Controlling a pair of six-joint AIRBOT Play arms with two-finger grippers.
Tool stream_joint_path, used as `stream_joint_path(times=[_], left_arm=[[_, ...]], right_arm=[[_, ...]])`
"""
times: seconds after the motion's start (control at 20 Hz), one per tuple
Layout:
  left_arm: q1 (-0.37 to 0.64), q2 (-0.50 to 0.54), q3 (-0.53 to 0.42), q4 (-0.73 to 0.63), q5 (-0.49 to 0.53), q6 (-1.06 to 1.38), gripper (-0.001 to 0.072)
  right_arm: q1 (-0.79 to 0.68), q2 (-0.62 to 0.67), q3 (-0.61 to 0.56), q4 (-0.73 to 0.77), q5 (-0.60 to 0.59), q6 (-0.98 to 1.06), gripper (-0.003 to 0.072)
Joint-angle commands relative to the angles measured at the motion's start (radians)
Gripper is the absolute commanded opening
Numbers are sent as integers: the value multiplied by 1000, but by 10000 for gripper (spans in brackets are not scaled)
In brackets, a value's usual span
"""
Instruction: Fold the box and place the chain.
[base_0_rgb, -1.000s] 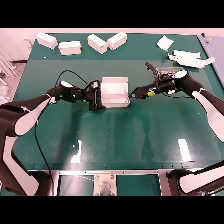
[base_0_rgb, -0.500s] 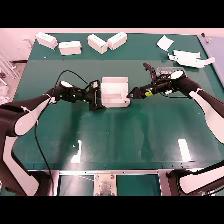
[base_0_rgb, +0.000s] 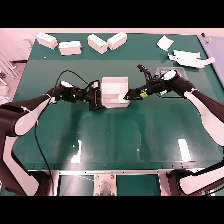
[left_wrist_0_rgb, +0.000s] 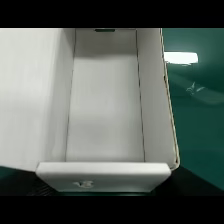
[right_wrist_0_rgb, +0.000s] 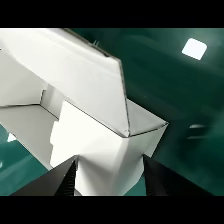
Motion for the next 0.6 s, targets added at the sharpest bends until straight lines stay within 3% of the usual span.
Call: stream_joint_path(times=[0.0, 0.55], left_arm=[[0, 0, 1, 0, 2, 0, 580], [0, 0, 1, 0, 1, 0, 580]], right_arm=[[51, 0, 32, -115, -27, 130, 484], [172, -4, 117, -458, -30, 554, 476]])
